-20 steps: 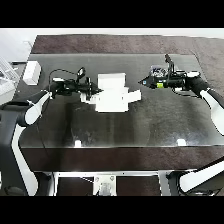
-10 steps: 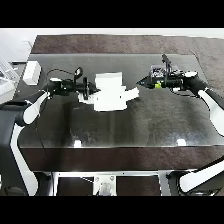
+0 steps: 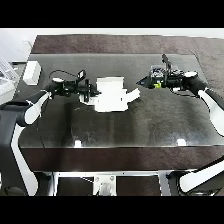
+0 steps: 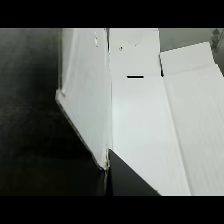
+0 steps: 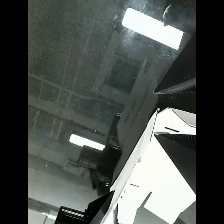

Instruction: Fold the box and place the chain.

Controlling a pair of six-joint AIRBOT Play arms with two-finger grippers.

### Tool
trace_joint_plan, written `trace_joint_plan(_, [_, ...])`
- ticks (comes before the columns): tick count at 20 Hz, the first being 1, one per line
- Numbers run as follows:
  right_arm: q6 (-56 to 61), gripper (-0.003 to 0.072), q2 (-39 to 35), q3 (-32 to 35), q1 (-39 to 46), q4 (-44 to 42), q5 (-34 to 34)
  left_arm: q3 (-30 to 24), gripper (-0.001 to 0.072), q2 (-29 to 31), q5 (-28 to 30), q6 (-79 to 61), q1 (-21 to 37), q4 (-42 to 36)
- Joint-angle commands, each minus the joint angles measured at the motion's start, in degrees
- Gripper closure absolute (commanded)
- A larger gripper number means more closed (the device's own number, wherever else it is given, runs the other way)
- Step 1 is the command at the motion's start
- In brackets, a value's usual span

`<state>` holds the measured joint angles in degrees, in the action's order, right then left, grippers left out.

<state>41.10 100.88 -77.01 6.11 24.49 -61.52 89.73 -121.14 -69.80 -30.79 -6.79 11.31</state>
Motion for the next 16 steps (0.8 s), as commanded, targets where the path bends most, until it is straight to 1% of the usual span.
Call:
trace_joint_plan(1, [-0.90, 0.0386, -0.02, 0.02, -0.07, -0.02, -0.04, -0.04, 0.0695, -0.02, 0.13, -0.83, -0.09, 0.94])
trace_joint_plan(6, [-1.53, 0.0387, -0.02, 0.02, 0.02, -0.04, 0.50, -0.02, 0.0690, 0.00, -0.20, -0.81, -0.07, 0.94])
trace_joint_plan(12, [-2.34, 0.0387, -0.04, 0.00, 0.81, -1.18, 0.92, -0.02, 0.0689, 0.00, 1.29, -0.76, 0.00, 0.90])
trace_joint_plan(16, [-6.32, 0.0387, -2.93, 0.02, 0.26, -3.63, 0.15, -0.02, 0.0689, 0.00, 1.75, -0.74, 0.00, 0.92])
